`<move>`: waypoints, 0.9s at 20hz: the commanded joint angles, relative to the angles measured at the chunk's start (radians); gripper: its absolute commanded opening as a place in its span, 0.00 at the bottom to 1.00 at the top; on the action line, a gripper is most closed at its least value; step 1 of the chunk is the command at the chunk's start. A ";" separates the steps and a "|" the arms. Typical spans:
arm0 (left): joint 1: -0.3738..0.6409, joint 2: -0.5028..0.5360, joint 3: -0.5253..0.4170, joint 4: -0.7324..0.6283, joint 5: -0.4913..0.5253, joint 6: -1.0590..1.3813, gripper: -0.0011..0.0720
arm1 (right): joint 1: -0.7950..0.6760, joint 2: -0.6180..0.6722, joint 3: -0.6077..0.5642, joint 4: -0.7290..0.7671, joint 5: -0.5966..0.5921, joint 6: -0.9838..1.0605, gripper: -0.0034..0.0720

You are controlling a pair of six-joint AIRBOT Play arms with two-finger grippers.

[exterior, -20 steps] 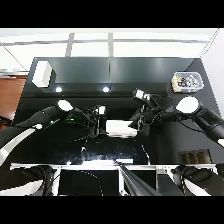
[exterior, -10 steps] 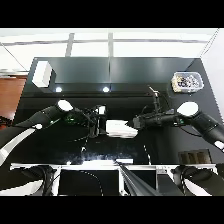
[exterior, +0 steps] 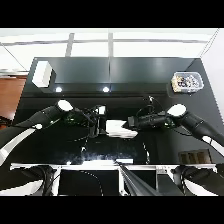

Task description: Fold the box and place the chain.

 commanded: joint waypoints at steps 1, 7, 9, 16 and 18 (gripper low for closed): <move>0.000 0.000 0.001 0.000 0.000 0.000 0.57 | 0.001 -0.051 -0.001 -0.031 -0.008 0.003 0.07; 0.000 0.000 0.001 0.000 0.000 0.000 0.57 | 0.001 -0.064 -0.001 -0.045 -0.032 -0.006 0.07; 0.000 0.000 0.001 0.000 0.000 0.000 0.57 | 0.001 -0.064 0.000 -0.045 -0.031 -0.019 0.07; 0.006 0.007 0.001 0.007 -0.003 -0.002 0.58 | -0.065 -0.008 0.059 -0.046 0.153 -0.072 0.07; 0.009 0.037 0.002 0.051 0.005 -0.040 1.00 | -0.136 0.058 0.095 -0.053 0.225 -0.072 0.07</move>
